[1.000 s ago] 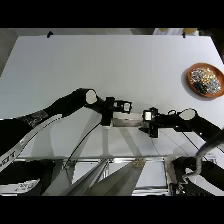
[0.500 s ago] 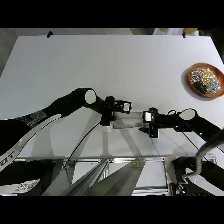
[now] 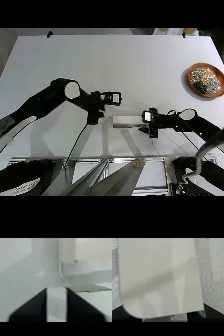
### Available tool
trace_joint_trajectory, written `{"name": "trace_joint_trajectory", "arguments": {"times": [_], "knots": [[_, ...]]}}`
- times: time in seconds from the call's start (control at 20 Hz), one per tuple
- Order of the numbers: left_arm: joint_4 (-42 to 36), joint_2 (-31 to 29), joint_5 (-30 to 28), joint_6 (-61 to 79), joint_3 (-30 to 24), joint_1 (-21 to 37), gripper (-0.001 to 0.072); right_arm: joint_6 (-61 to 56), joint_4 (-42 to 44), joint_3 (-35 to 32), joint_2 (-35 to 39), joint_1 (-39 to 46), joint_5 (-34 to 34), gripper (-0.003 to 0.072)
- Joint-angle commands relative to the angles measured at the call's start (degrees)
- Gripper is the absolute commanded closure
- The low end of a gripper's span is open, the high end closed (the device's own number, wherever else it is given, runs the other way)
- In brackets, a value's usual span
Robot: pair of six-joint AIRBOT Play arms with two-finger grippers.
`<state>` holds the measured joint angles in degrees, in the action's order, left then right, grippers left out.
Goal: Fold the box and place the chain.
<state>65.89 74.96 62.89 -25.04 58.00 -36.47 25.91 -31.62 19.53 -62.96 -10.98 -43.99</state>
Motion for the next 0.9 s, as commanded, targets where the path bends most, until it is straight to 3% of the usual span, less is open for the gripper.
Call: {"name": "trace_joint_trajectory", "arguments": {"times": [0.0,0.15,0.3,0.45,0.7,0.85], "knots": [[4.3,-4.7,6.7,-10.0,0.1,-1.4,0.0708,0.1,0.0,0.0,0.0,0.0,0.0,0.039],[1.4,-4.9,6.6,-13.4,0.0,-7.2,0.0707,0.1,0.0,0.0,0.0,0.0,0.0,0.039],[-4.8,-3.5,2.1,-14.1,0.0,-12.9,0.0707,0.1,0.0,0.0,0.0,0.0,0.0,0.039],[-10.7,-1.1,-8.7,-14.6,0.0,-15.6,0.0707,0.1,0.0,0.0,0.0,0.0,0.0,0.039],[-11.4,2.9,-33.3,-27.1,0.0,-14.5,0.0707,0.1,0.0,0.0,0.0,0.0,0.0,0.039],[-11.7,6.7,-41.6,-30.6,0.0,-13.5,0.0706,0.1,0.0,0.0,0.0,0.0,0.0,0.039]]}}
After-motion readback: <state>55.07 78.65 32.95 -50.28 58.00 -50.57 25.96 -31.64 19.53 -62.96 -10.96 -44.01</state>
